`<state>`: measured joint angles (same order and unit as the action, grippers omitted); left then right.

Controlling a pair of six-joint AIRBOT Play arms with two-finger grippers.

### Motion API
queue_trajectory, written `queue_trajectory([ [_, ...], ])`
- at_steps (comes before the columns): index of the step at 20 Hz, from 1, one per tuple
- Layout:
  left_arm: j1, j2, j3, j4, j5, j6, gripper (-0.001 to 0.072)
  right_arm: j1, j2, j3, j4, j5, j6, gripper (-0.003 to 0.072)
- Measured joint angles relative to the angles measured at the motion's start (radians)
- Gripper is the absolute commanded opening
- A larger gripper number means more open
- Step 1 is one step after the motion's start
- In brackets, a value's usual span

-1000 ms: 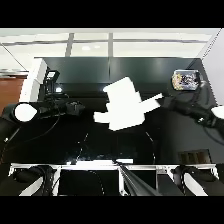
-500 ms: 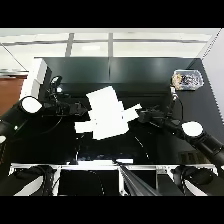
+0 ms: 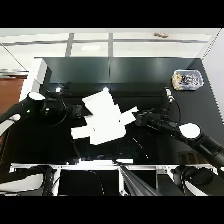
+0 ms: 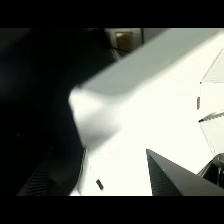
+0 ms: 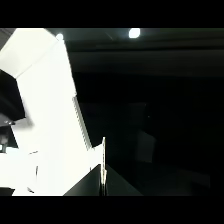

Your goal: Fold the box and place the chain.

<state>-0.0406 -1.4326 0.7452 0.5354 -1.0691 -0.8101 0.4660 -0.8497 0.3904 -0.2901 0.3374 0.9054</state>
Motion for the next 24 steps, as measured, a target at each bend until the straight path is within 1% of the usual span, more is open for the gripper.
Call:
queue_trajectory([
  [2,0.002,-0.082,0.058,-0.011,-0.074,0.080,0.0688,0.000,0.000,0.000,-0.001,0.014,0.000,0.0018],
  [4,0.003,-0.159,0.113,-0.016,-0.196,0.164,0.0688,0.000,0.000,0.000,-0.001,0.021,0.000,0.0018],
  [6,0.004,-0.216,0.150,-0.008,-0.292,0.219,0.0686,0.000,0.000,0.000,0.000,0.027,0.000,0.0017],
  [7,0.002,-0.234,0.162,0.003,-0.325,0.241,0.0668,0.000,0.000,0.000,0.000,0.028,0.000,0.0018],
  [9,-0.010,-0.256,0.177,0.018,-0.365,0.283,0.0538,0.000,0.000,0.000,0.001,0.030,0.000,0.0018],
  [10,-0.019,-0.263,0.181,0.019,-0.378,0.304,0.0486,0.000,0.000,0.000,0.001,0.032,0.000,0.0017],
  [11,-0.031,-0.267,0.185,0.023,-0.387,0.327,0.0479,0.000,0.000,0.000,0.001,0.032,0.000,0.0018],
  [12,-0.041,-0.271,0.187,0.023,-0.393,0.346,0.0371,0.000,0.000,0.000,0.000,0.032,0.000,0.0018],
  [13,-0.052,-0.273,0.188,0.025,-0.406,0.363,0.0183,0.000,0.000,0.000,0.000,0.032,0.000,0.0018],
  [14,-0.061,-0.276,0.190,0.026,-0.408,0.377,0.0032,0.000,0.000,0.000,-0.001,0.032,0.000,0.0018],
  [15,-0.069,-0.277,0.191,0.027,-0.410,0.390,0.0034,0.000,0.000,0.000,-0.002,0.032,0.000,0.0019],
  [16,-0.075,-0.278,0.193,0.026,-0.418,0.400,0.0032,0.000,0.000,0.000,-0.006,0.034,0.000,0.0075],
  [17,-0.078,-0.278,0.194,0.027,-0.416,0.407,0.0032,0.000,0.000,0.000,-0.013,0.034,0.000,0.0403],
  [18,-0.080,-0.278,0.197,0.032,-0.417,0.411,0.0030,-0.006,0.000,0.002,-0.024,0.036,0.000,0.0697],
  [20,-0.084,-0.272,0.203,0.038,-0.419,0.407,0.0028,-0.035,0.001,0.027,-0.065,0.067,-0.005,0.0706],
  [21,-0.087,-0.261,0.205,0.045,-0.416,0.397,0.0028,-0.058,0.001,0.052,-0.107,0.103,-0.010,0.0706],
  [24,-0.106,-0.185,0.190,0.083,-0.362,0.373,0.0028,-0.126,0.001,0.166,-0.331,0.291,-0.048,0.0706],
])
